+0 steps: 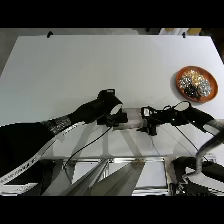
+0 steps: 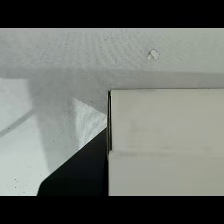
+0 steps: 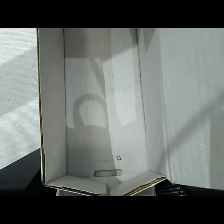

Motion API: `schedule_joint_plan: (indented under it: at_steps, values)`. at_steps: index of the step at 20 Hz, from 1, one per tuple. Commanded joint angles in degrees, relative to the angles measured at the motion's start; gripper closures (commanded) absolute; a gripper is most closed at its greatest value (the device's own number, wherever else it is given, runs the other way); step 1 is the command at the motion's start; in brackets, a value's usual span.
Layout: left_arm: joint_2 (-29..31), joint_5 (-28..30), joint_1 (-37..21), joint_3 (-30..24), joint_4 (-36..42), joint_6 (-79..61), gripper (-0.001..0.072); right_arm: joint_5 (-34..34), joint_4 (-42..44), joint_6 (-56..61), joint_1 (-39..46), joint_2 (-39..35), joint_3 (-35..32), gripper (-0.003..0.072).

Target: Fold the box and place the chain.

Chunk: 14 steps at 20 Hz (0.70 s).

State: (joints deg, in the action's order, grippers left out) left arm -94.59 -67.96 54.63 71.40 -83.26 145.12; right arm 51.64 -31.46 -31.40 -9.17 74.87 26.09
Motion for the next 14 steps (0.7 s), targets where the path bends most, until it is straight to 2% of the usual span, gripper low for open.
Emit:
schedule_joint_plan:
  at_steps: [1,2,3,4,6,10,11,12,14]
  values:
    - [-0.1,-0.9,0.5,0.0,-2.0,0.4,0.0705,0.0,0.0,0.0,0.0,0.0,0.0,0.0251]
    - [-0.2,-0.9,0.6,0.0,-1.9,0.4,0.0704,0.0,0.0,0.0,0.0,0.0,0.0,0.0251]
    - [-0.2,-1.2,0.7,0.0,-2.1,0.3,0.0668,0.0,0.0,0.0,0.0,0.0,0.0,0.0251]
    - [-0.2,-1.3,0.8,0.0,-2.3,0.2,0.0596,0.0,0.0,0.0,0.0,0.0,0.0,0.0251]
    - [-0.2,-2.1,0.8,0.0,-2.4,0.2,0.0398,0.0,0.0,0.0,0.0,0.0,0.0,0.0251]
    - [-0.2,-3.1,0.5,0.0,-2.7,0.2,0.0398,0.0,0.0,0.0,0.0,0.0,0.0,0.0251]
    - [-0.3,-3.0,0.5,0.0,-2.7,0.2,0.0417,0.0,0.0,0.0,0.0,0.0,0.0,0.0251]
    - [-0.4,-3.0,0.4,0.0,-2.7,0.2,0.0479,0.0,0.0,0.0,0.0,0.0,0.0,0.0251]
    - [-0.9,-3.0,0.5,0.0,-2.5,0.2,0.05,0.0,0.0,0.0,0.0,0.0,0.0,0.0251]
